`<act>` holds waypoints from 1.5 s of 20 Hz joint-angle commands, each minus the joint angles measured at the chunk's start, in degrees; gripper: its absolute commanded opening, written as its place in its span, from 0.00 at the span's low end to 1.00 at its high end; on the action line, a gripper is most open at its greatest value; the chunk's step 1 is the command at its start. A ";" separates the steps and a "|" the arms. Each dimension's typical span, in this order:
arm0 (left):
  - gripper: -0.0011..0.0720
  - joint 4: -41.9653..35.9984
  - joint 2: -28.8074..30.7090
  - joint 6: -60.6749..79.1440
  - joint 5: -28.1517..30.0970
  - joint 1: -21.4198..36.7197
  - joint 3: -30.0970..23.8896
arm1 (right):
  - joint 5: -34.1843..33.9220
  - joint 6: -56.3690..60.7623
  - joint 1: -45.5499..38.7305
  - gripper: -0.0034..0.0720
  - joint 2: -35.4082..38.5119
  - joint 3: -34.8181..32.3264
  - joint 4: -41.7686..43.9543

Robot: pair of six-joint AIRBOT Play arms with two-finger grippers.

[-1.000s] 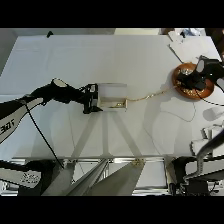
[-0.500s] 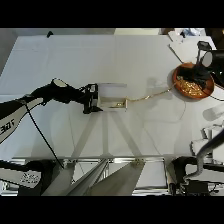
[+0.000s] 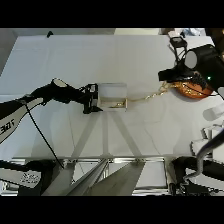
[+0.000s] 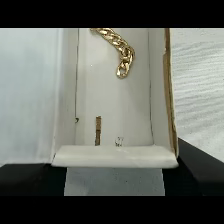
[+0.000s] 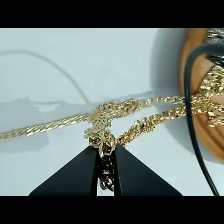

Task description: Fold the box and place the chain.

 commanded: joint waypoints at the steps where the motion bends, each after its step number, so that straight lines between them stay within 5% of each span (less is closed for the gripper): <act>1: 0.31 0.00 0.00 0.00 0.00 0.00 0.02 | 1.14 -0.50 7.28 0.06 0.20 0.04 0.83; 12: 0.31 0.00 0.00 0.00 0.00 0.00 0.02 | -6.78 -0.50 22.67 0.06 -0.11 0.04 10.86; 22: 0.31 0.00 0.00 0.00 0.02 0.00 0.00 | -21.62 -0.39 32.00 0.06 -2.64 0.04 15.04; 30: 0.31 0.00 0.00 0.00 0.00 0.00 0.02 | -21.14 2.60 32.09 0.11 -11.43 0.04 14.95</act>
